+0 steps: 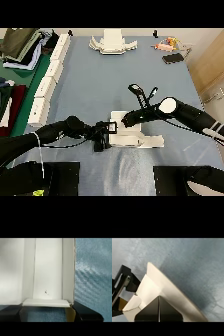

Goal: Fold the box.

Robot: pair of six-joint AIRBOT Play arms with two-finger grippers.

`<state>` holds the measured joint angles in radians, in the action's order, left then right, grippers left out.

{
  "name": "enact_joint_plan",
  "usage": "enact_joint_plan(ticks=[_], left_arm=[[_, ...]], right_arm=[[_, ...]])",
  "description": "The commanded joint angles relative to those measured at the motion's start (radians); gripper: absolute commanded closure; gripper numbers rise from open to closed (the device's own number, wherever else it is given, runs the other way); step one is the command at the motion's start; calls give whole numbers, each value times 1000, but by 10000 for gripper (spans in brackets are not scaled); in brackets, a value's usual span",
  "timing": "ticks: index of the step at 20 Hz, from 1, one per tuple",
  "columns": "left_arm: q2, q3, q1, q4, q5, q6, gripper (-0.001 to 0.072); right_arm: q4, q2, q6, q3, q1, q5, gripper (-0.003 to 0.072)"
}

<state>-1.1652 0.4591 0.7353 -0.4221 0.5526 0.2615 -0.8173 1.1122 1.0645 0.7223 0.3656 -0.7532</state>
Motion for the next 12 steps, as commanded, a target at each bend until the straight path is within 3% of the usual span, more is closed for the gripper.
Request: enact_joint_plan(ticks=[1,4,9,12], left_arm=[[0,1,0,0,0,0,99],[0,1,0,0,0,0,99],[0,1,0,0,0,0,99],[0,1,0,0,0,0,100]], right_arm=[[-63,-105,21,23,-12,-85,680],[-207,-252,64,8,-11,-237,680],[-264,-485,-14,-119,-8,-463,678],[-381,-553,-14,-182,-8,-529,401]])
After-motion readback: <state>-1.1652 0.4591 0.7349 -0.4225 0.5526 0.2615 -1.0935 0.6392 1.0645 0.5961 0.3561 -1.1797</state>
